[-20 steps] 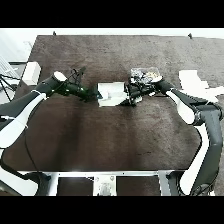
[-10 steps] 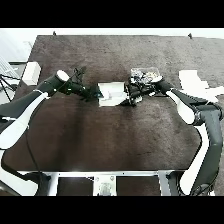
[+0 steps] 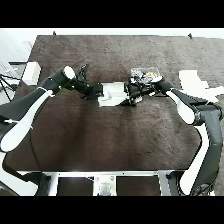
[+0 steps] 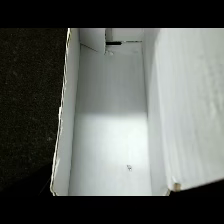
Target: Fold the box and place the chain.
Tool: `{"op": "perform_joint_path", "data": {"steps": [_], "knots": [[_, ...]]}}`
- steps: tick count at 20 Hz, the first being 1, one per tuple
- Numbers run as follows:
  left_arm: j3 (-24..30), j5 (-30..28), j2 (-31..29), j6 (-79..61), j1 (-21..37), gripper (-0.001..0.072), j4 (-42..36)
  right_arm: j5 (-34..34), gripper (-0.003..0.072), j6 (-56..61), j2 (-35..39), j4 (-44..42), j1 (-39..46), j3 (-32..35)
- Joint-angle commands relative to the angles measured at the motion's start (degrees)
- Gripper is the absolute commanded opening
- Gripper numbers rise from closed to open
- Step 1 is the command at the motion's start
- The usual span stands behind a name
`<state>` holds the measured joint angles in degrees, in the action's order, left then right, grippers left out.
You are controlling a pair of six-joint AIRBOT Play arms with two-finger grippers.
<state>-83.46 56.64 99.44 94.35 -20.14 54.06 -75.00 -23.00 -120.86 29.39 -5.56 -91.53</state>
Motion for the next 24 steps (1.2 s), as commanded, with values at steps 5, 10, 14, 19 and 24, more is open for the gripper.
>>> {"op": "perform_joint_path", "data": {"steps": [5, 10, 14, 19, 24], "knots": [[-1.49, -0.48, 0.28, 6.14, -1.86, 0.0428, 4.94, -0.02, 0.0448, 0.0, -0.02, -0.02, -0.07, 0.02], [-1.81, -0.7, 0.39, 7.76, -2.99, 0.0427, 7.78, -0.02, 0.0448, 0.0, -0.02, -0.02, -0.07, 0.02], [-2.86, -0.04, 1.22, 10.29, -3.72, 0.0427, 10.86, -0.02, 0.0448, 0.0, -0.02, -0.02, -0.07, 0.02], [-9.97, 5.97, 5.46, 13.31, -5.05, 0.0428, 15.65, -0.02, 0.0448, 0.0, -0.02, -0.02, -0.07, 0.02], [-12.63, 8.81, 7.17, 15.63, -5.18, 0.0427, 19.1, -0.02, 0.0448, 0.0, -0.02, -0.02, -0.07, 0.02]]}}
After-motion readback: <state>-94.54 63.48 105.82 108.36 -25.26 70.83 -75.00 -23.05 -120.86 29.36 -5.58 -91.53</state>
